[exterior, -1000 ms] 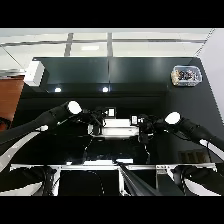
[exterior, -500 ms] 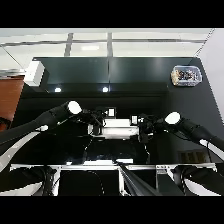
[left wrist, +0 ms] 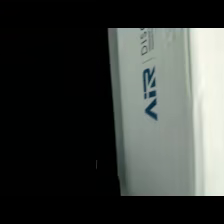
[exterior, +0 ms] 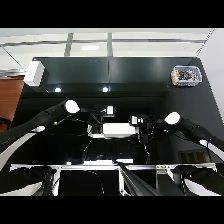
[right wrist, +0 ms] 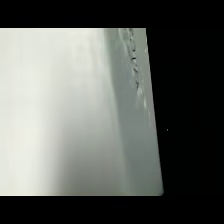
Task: Fold the box and place the chain.
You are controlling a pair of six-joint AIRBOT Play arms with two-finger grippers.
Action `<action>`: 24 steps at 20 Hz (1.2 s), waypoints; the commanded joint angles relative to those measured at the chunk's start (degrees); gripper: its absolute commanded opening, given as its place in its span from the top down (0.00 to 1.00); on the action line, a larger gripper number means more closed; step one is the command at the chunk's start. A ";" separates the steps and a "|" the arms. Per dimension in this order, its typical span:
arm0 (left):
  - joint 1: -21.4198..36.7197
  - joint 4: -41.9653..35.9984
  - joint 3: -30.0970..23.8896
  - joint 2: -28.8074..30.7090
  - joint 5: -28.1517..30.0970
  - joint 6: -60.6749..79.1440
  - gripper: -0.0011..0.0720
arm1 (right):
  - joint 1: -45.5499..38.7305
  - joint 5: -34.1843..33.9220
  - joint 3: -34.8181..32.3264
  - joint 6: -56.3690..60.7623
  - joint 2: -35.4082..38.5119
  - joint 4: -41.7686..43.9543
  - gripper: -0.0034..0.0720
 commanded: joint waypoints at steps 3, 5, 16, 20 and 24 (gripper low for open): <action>5.25 20.65 0.02 12.92 -2.43 -18.78 0.00 | 0.09 0.11 0.00 -0.02 -0.07 -0.48 0.48; 8.37 24.98 0.02 18.75 -7.69 -25.16 0.01 | 0.11 0.13 0.00 0.00 -0.07 -0.50 0.48; 5.25 -0.87 -10.64 21.53 -24.00 -45.59 0.95 | 0.09 0.11 -0.02 0.02 -0.07 -0.46 0.48; 1.51 -13.20 -12.09 16.59 -13.29 -42.32 0.95 | 0.09 0.07 -0.02 0.13 -0.07 -0.48 0.48; 2.27 -31.85 -12.09 14.08 0.44 -25.29 0.95 | 0.09 0.04 0.00 0.13 -0.07 -0.46 0.48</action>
